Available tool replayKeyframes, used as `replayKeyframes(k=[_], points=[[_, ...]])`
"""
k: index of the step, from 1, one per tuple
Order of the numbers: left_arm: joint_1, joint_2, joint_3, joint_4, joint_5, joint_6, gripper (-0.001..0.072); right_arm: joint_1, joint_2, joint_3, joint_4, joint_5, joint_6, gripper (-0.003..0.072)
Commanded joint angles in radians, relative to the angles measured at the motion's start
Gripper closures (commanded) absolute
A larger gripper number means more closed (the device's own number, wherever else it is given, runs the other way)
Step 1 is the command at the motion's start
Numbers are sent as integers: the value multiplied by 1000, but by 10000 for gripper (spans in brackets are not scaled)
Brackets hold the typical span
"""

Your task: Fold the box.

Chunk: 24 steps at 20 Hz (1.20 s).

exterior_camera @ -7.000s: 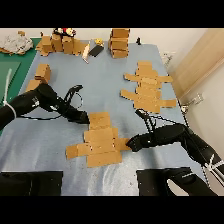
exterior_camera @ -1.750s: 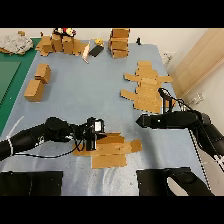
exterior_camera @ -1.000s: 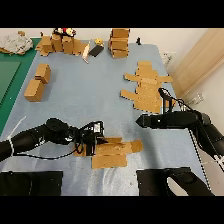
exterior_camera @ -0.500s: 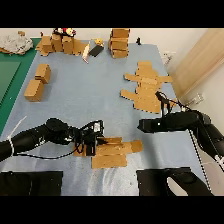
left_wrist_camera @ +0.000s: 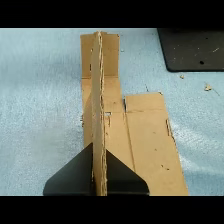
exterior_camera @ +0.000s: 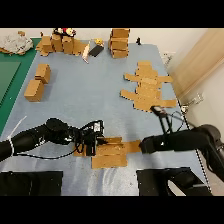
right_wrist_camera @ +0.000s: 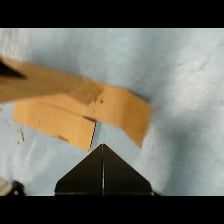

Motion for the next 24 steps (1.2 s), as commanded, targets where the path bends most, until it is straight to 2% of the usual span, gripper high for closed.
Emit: replayKeyframes(k=[1,4,8,11,13,14,15,16,17,24], points=[[0,0,1,0,0,0,699,231,43,-87,-29,88,-77,683],[0,0,1,0,-2,0,698,460,-1,-95,-99,152,-66,684],[0,0,1,0,-3,0,699,751,-80,-92,-353,192,15,685],[0,0,1,0,-2,0,699,934,-129,-92,-581,318,108,684],[0,0,1,0,-3,0,698,1025,-140,-92,-602,367,118,679],[0,0,1,0,-3,0,699,1059,-142,-95,-602,367,118,592],[0,0,1,0,-3,0,699,1082,-149,-103,-611,368,114,393],[0,0,1,0,-3,0,698,1090,-159,-112,-618,368,102,283],[0,0,1,0,-3,0,699,1089,-176,-118,-627,369,87,243],[0,0,1,0,-3,0,699,1089,-338,-118,-754,430,57,243]])
